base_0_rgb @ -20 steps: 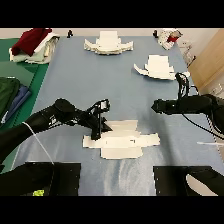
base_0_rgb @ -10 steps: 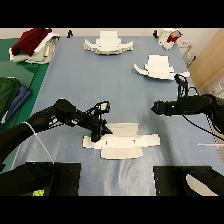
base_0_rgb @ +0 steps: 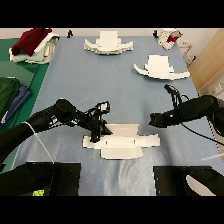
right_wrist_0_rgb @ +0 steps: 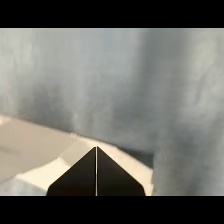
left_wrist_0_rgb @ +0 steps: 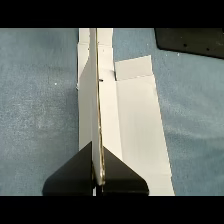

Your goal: Fold the box.

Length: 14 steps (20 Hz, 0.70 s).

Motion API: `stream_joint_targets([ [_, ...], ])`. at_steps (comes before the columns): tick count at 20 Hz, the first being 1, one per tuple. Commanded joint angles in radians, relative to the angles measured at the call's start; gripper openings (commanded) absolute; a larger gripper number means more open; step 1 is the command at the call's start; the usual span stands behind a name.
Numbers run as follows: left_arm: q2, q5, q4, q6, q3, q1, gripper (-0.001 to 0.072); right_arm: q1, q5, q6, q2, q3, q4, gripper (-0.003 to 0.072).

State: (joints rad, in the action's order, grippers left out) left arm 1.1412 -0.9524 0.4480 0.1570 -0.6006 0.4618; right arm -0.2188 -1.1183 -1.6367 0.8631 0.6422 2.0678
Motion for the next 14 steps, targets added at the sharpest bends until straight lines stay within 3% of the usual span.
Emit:
stream_joint_targets([
  [1, 0.0, -0.001, 0.0, 0.0, 0.0, 0.0, 0.0015, -0.174, -0.094, -0.005, -0.106, -0.035, -0.017, 0.0006],
  [3, 0.0, -0.001, 0.0, 0.0, 0.0, 0.0, 0.0015, -0.367, -0.07, 0.037, -0.203, -0.101, -0.069, 0.0006],
  [6, 0.0, -0.001, 0.0, 0.0, 0.0, 0.0, 0.0015, -0.681, 0.056, 0.048, -0.343, -0.217, -0.184, 0.0008],
  [7, 0.0, -0.001, 0.0, 0.0, 0.0, 0.0, 0.0015, -0.774, 0.098, 0.048, -0.372, -0.25, -0.247, 0.0077],
  [8, 0.0, -0.001, 0.0, 0.0, 0.0, 0.0, 0.0015, -0.845, 0.131, 0.048, -0.378, -0.274, -0.311, 0.0381],
  [9, 0.0, 0.0, 0.0, 0.0, 0.0, 0.0, 0.0015, -0.901, 0.154, 0.048, -0.376, -0.289, -0.375, 0.0575],
  [11, 0.0, 0.0, 0.0, 0.0, 0.0, 0.0, 0.0015, -0.973, 0.193, 0.048, -0.329, -0.298, -0.496, 0.0602],
  [14, 0.0, 0.0, 0.0, 0.0, 0.0, 0.0, 0.0015, -1.006, 0.299, 0.047, -0.224, -0.298, -0.558, 0.0601],
])
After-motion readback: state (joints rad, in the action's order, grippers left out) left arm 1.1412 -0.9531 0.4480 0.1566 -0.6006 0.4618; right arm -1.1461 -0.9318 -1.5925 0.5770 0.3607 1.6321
